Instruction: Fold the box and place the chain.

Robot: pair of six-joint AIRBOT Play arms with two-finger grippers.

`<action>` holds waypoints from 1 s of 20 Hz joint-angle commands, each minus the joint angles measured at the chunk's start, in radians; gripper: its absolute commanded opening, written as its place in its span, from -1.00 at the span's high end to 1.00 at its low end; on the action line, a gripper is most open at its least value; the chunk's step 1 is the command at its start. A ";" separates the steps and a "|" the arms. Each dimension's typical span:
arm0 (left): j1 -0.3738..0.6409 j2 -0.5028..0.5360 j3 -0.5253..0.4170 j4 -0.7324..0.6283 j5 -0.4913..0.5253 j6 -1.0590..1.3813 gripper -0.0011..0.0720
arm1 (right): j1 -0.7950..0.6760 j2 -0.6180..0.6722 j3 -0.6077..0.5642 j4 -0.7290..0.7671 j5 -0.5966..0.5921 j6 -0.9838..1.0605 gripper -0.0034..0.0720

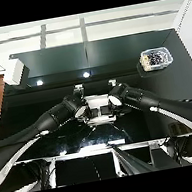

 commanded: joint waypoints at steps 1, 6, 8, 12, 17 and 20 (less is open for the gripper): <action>0.000 0.000 0.000 0.000 0.000 0.000 0.88 | 0.000 -0.009 0.001 0.000 0.000 0.000 0.38; 0.000 0.000 0.000 0.000 0.000 0.000 0.88 | 0.000 -0.009 0.001 0.000 0.000 0.000 0.81; 0.000 0.000 0.000 0.000 0.000 0.000 0.88 | 0.000 -0.008 0.001 0.000 0.002 0.000 0.81; 0.000 0.000 0.000 0.000 0.000 0.000 0.88 | 0.000 -0.008 0.001 0.000 0.005 0.000 0.81; 0.000 0.000 0.000 0.000 0.000 0.000 0.88 | 0.000 -0.008 0.001 0.002 0.005 0.000 0.80; 0.000 0.000 0.000 0.000 0.000 0.000 0.88 | 0.000 -0.007 0.001 0.000 0.012 0.001 0.08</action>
